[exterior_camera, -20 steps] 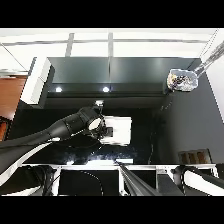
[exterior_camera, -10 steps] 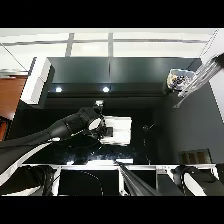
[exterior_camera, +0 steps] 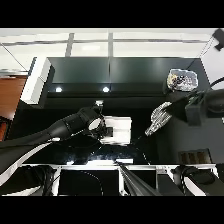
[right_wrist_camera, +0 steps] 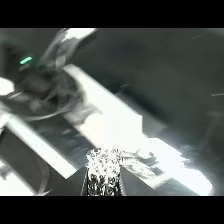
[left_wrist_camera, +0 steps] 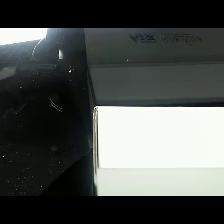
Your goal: Fold the box and place the chain.
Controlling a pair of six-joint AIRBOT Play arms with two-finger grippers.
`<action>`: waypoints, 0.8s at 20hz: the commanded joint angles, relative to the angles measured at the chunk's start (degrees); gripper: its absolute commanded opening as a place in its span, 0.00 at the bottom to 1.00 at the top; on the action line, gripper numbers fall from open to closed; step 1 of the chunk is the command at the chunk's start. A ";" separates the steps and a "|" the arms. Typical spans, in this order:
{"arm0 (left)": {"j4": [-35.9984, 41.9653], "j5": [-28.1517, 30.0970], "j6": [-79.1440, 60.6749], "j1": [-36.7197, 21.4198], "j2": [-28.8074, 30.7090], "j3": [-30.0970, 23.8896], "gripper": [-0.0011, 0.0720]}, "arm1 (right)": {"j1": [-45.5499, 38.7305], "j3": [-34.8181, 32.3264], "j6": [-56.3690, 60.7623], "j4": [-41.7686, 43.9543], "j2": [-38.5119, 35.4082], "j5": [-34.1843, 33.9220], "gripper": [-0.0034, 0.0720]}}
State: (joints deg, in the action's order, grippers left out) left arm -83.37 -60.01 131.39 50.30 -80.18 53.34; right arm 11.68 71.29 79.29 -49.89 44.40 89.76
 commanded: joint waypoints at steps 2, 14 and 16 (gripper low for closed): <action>0.11 0.20 0.00 -0.02 -0.02 -0.04 0.05 | 3.74 -2.78 -0.50 9.86 0.66 -1.29 0.05; 1.38 1.36 -0.02 0.02 -0.02 -0.04 0.05 | 12.52 -6.29 -2.67 8.85 10.84 -11.67 0.05; 1.22 1.09 -0.02 0.04 -0.02 -0.04 0.05 | 13.25 -11.21 -2.84 8.70 11.06 -13.09 0.05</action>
State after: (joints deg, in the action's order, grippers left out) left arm -82.02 -58.63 131.39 50.37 -80.18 53.30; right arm 23.94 64.40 76.88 -40.10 54.39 78.26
